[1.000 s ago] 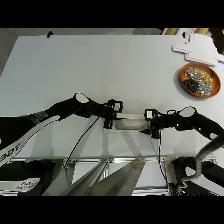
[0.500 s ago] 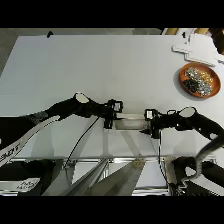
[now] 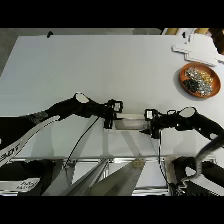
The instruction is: Fold the box and place the chain.
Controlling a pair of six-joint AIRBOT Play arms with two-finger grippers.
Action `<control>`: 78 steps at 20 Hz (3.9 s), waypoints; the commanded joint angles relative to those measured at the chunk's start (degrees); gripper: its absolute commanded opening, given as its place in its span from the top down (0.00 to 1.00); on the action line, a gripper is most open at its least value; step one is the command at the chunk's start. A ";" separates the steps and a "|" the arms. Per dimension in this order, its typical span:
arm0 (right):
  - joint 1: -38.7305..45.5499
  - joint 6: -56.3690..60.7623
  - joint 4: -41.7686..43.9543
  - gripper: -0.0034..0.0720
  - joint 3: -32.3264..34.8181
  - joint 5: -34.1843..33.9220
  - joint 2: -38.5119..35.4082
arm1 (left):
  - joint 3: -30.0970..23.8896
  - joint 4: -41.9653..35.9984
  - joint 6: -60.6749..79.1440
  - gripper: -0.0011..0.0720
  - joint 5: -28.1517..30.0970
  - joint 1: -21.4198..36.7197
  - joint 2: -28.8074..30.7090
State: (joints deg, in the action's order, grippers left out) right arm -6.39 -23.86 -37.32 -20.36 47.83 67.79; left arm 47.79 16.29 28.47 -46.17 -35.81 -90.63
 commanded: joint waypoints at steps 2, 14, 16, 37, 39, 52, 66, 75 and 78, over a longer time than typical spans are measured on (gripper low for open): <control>0.02 0.02 0.00 0.53 0.02 0.00 -0.04 | -0.02 0.02 0.00 0.97 -0.76 0.04 0.04; 0.02 0.02 0.02 0.53 0.02 -0.02 -0.04 | -0.02 12.50 -9.88 0.22 0.35 0.20 3.98; 0.02 0.02 0.02 0.53 0.02 -0.02 -0.04 | -0.02 21.16 -20.09 0.22 0.33 0.22 4.90; 0.02 0.02 0.02 0.53 0.02 0.00 -0.04 | -0.02 33.79 -57.02 0.98 8.85 -18.21 22.03; 0.02 0.02 0.02 0.53 0.02 0.00 -0.04 | -0.02 30.45 -57.22 0.98 21.49 -20.37 19.69; 0.02 0.02 0.02 0.53 0.02 0.00 -0.04 | 6.10 18.34 -57.20 0.97 22.43 -10.19 3.67; 0.02 0.02 0.00 0.53 0.02 0.00 -0.04 | -0.52 43.47 -42.69 0.97 -14.47 0.17 16.65; 0.02 0.02 0.02 0.53 0.02 0.00 -0.04 | -0.72 34.95 -24.59 0.56 -7.17 -0.09 11.47; 0.02 0.02 0.02 0.53 0.02 0.00 -0.04 | -0.74 34.69 -22.91 0.47 -3.96 -0.74 10.64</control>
State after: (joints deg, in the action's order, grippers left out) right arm -6.37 -23.86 -37.34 -20.36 47.81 67.75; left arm 47.09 52.34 2.35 -53.43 -36.14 -79.11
